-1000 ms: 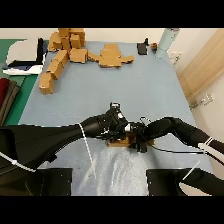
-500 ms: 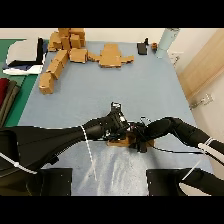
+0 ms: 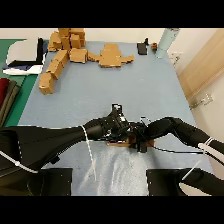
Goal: Fold the box.
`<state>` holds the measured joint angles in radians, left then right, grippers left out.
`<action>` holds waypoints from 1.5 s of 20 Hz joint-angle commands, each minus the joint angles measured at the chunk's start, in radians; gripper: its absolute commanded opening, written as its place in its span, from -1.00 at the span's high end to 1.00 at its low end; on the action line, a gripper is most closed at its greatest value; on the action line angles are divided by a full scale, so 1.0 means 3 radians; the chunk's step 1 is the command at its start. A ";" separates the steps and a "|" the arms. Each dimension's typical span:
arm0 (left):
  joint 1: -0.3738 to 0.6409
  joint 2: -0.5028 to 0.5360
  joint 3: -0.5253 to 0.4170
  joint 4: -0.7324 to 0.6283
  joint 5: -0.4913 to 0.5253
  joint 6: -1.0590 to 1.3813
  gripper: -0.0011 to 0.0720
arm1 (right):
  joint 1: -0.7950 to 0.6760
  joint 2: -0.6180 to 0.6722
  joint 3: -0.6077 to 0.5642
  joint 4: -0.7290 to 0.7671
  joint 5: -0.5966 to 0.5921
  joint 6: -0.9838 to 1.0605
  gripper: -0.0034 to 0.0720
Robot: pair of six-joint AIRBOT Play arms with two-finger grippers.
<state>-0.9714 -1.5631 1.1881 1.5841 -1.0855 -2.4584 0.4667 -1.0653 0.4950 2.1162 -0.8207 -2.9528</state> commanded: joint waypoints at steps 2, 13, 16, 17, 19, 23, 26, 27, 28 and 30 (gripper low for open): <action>0.0024 0.0005 0.0112 -0.0045 -0.0285 -0.0011 -0.32 | 0.0003 -0.0001 0.0001 0.0000 0.0001 0.0004 -0.25; 0.0566 0.0065 0.0296 -0.0913 -0.0776 0.0484 -0.32 | 0.0003 -0.0001 0.0001 0.0000 0.0001 0.0003 -0.25; 0.0764 0.0084 0.0296 -0.1141 -0.0815 0.0703 -0.32 | 0.0003 -0.0001 0.0001 0.0000 0.0001 0.0003 -0.25; 0.0821 0.0100 0.0296 -0.1203 -0.0806 0.0755 -0.32 | 0.0003 -0.0001 0.0001 0.0000 0.0001 0.0004 -0.25; 0.0963 0.0148 0.0296 -0.1352 -0.0755 0.0903 -0.32 | 0.0003 -0.0001 0.0001 0.0000 0.0001 0.0003 -0.25; 0.1209 0.0217 0.0295 -0.1719 -0.0662 0.1208 -0.32 | 0.0003 -0.0001 0.0001 0.0000 0.0001 0.0004 -0.25; 0.1383 0.0223 0.0295 -0.1935 -0.0676 0.1640 -0.32 | 0.0003 -0.0001 0.0001 0.0000 0.0001 0.0003 -0.25; 0.1450 0.0223 0.0295 -0.1975 -0.0726 0.1778 -0.32 | 0.0003 -0.0001 0.0001 0.0000 0.0001 0.0004 -0.25; 0.1521 0.0223 0.0295 -0.1987 -0.0801 0.1930 -0.32 | 0.0003 -0.0001 0.0001 0.0000 0.0001 0.0004 -0.25; 0.1677 0.0223 0.0295 -0.1980 -0.0987 0.2279 -0.31 | 0.0003 -0.0001 0.0001 0.0000 0.0001 0.0003 -0.25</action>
